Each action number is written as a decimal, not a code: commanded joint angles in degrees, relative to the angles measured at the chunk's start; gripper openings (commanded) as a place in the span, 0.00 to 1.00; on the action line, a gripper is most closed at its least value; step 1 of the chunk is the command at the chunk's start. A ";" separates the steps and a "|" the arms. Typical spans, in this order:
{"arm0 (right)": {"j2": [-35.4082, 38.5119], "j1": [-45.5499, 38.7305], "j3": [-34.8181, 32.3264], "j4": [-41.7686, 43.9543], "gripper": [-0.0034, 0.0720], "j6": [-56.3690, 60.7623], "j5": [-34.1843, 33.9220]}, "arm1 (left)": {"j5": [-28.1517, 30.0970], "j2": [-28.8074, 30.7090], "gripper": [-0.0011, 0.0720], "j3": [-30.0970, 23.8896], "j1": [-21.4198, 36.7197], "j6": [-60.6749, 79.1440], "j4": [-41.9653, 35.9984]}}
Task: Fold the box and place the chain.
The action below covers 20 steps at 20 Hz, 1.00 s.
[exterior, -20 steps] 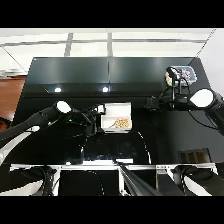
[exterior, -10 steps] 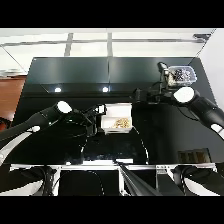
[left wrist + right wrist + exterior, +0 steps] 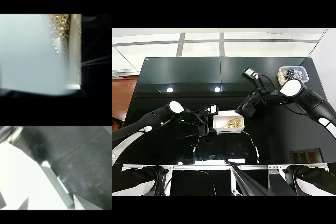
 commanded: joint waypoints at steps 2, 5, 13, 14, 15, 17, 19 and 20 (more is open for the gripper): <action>-0.28 2.86 0.07 -4.26 0.86 -14.47 5.68 | 0.15 -0.02 0.47 0.04 -0.04 0.02 0.04; -0.33 3.23 -0.92 -3.89 0.86 -17.55 5.53 | 0.13 -0.02 0.47 0.04 -0.04 0.00 0.04; -0.35 3.52 -2.43 -3.65 0.86 -17.62 5.16 | 0.04 -0.02 0.47 0.02 -0.07 0.00 0.04; -0.42 3.52 -2.47 -3.63 0.86 -17.62 4.87 | 0.07 -0.02 0.47 0.02 -0.07 0.00 0.04; -0.44 3.52 -2.47 -3.67 0.86 -17.62 4.42 | 0.11 -0.02 0.47 0.02 -0.04 0.00 0.04; -0.46 3.52 -2.47 -3.69 0.86 -17.62 2.84 | 0.09 -0.02 0.47 0.02 -0.07 0.00 0.04; -0.46 3.52 -2.47 -3.69 0.52 -16.94 2.19 | 0.11 -0.02 0.47 0.02 -0.07 0.00 0.04; -0.46 3.52 -2.47 -3.69 0.34 -16.72 2.47 | 0.09 -0.02 0.47 0.02 -0.07 0.00 0.04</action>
